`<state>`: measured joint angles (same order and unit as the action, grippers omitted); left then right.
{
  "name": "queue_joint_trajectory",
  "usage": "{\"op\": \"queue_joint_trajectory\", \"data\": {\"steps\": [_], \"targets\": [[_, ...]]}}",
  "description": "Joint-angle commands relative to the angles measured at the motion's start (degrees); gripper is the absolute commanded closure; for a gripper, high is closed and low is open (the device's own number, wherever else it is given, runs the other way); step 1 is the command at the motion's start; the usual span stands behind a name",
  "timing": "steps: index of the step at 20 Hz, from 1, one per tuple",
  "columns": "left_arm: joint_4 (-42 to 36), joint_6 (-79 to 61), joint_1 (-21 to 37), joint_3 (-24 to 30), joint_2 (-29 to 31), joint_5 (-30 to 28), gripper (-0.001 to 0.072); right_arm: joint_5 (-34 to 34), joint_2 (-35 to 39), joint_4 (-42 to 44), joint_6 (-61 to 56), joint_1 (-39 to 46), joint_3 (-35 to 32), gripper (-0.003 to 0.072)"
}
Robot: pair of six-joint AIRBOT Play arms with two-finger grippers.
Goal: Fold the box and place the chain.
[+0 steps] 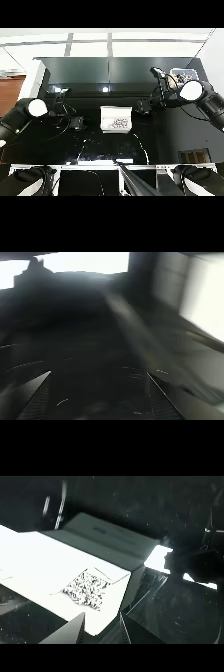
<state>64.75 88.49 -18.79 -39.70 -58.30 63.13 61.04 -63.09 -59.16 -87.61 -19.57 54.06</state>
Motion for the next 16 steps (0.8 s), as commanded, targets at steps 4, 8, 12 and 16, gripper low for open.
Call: {"op": "queue_joint_trajectory", "data": {"steps": [4, 8, 12, 16], "targets": [[-30.67, -91.3, 2.64, 7.98, -0.24, -11.89, -0.0006, -1.53, -0.04, -0.9, -0.02, 0.04, -0.02, 0.0422], [-28.46, -105.04, -0.55, 5.9, -7.65, -14.64, -0.0006, -1.75, -0.04, -1.03, -0.02, 0.04, -0.02, 0.0423], [-29.92, -106.64, 2.1, -0.17, -18.45, -10.56, -0.0006, -3.65, -0.04, -1.11, -0.07, 0.04, -0.02, 0.0423], [-33.31, -106.53, 0.37, -1.05, -21.42, -11.82, -0.0006, -3.63, -0.04, -0.87, -0.09, 0.02, -0.02, 0.0422]]}}
